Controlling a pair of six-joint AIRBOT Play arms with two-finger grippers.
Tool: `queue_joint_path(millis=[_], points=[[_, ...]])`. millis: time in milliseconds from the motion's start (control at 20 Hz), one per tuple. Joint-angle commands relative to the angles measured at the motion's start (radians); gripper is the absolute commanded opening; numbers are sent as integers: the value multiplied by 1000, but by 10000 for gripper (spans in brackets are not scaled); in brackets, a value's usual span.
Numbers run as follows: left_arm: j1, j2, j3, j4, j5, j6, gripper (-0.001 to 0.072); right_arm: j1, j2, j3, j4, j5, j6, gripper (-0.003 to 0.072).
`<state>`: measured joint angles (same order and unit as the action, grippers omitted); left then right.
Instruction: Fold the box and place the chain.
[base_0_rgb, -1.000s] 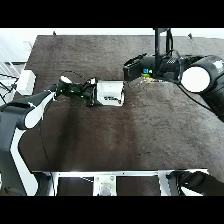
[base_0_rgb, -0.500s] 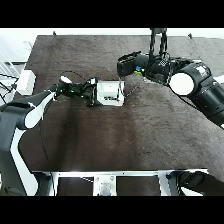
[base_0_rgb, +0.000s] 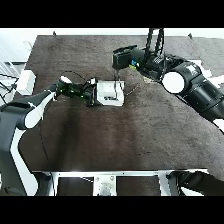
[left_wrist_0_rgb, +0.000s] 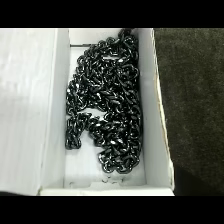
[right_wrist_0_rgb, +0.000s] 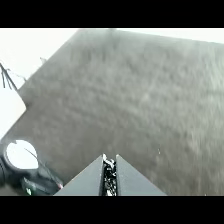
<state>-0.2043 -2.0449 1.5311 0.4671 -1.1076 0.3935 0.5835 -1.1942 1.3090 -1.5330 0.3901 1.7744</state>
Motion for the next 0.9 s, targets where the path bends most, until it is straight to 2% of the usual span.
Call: queue_joint_path(millis=[0, 150, 250, 550, 600, 650, 700, 850], points=[[1, 0, 0, 0, 0, 0, 476, 0, -9, 18, -13, -13, 2, 10], [1, 0, 0, 0, 0, 0, 476, 1, -60, -3, -11, 54, 24, 10], [1, 0, 0, 0, 0, 0, 476, 1, -115, -42, 6, 52, 29, 10], [1, 0, 0, 0, 0, 0, 476, 1, -371, -77, 6, 53, 19, 14], [1, 0, 0, 0, 0, 0, 476, 0, -382, -77, 6, 57, 12, 148], [1, 0, 0, 0, 0, 0, 476, 0, -377, -74, 5, 82, -18, 515], [1, 0, 0, 0, 0, 0, 476, 0, -359, -70, 0, 130, -84, 597], [1, 0, 0, 0, 0, 0, 476, -51, -264, -72, -82, 276, -166, 597]])
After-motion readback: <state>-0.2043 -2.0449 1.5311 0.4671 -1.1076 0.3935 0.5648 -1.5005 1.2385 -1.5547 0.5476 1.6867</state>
